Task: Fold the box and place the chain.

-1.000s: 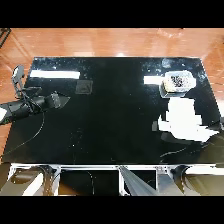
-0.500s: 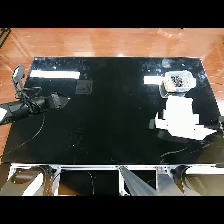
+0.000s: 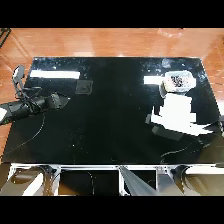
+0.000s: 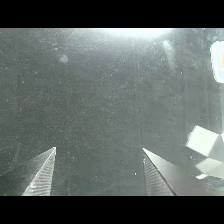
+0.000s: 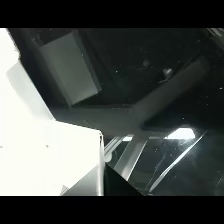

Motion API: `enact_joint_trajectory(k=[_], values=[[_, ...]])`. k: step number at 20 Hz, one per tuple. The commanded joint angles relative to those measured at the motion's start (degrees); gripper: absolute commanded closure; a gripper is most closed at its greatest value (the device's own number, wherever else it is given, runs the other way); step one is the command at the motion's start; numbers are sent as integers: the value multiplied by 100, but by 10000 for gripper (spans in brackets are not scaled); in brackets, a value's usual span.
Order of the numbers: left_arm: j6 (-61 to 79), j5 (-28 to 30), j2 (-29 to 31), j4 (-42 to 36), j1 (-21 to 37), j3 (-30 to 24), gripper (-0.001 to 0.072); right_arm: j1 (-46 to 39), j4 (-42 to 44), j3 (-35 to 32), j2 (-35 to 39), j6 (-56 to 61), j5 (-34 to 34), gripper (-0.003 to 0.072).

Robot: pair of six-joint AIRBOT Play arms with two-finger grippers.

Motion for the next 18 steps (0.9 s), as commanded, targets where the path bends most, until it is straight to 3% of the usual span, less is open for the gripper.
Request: enact_joint_trajectory(k=[1,7,13,18], values=[[2,2,-2,2,-2,0,91,0,31,-2,7,-109,-116,664],[4,-7,-2,-22,-2,0,92,463,737,-4,323,-343,-284,664],[4,-101,-2,-24,-2,0,91,2229,1008,-4,811,-310,-273,664],[131,-520,-81,-168,-2,-2,93,3919,2079,-46,1613,-166,-87,664]])
